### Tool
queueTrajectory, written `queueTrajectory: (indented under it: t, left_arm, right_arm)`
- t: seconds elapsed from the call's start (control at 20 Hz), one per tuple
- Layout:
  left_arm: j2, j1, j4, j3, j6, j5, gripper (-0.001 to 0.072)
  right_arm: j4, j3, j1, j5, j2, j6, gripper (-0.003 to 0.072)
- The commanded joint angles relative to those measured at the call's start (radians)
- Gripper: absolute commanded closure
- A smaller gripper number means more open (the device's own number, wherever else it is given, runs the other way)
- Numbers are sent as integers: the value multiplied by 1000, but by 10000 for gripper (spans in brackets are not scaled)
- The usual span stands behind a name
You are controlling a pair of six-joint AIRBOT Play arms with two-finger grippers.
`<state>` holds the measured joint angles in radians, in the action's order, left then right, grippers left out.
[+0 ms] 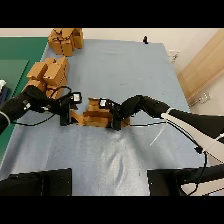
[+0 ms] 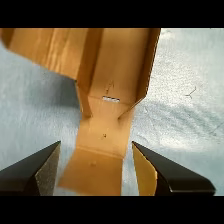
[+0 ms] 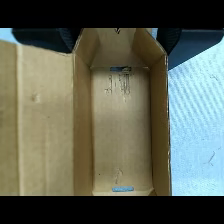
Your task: Fold the box.
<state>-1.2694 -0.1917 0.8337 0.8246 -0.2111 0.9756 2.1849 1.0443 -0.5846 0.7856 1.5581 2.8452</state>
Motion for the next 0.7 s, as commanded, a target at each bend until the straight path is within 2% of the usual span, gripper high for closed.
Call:
queueTrajectory:
  t: [0.0,0.2,0.3,0.35,0.45,0.5,0.65]
  left_arm:
    - [-61,-51,-4,25,-43,-67,38]
    - [-69,-101,-3,42,-42,-45,57]
    - [-69,-108,1,42,-31,-3,58]
    - [-69,-108,3,42,-17,15,153]
    - [-69,-107,27,42,-2,44,389]
    - [-69,-108,26,42,-2,49,476]
    - [-69,-108,-11,42,-3,45,484]
  right_arm:
    - [0,-1,-1,10,1,-1,131]
    - [0,-1,-1,9,1,0,132]
    - [0,-1,-1,10,1,-1,132]
    - [0,-1,-1,10,1,-1,131]
    - [0,-1,-1,10,1,-1,132]
    - [0,-1,-1,10,1,-1,132]
    - [0,-1,-1,10,1,-1,132]
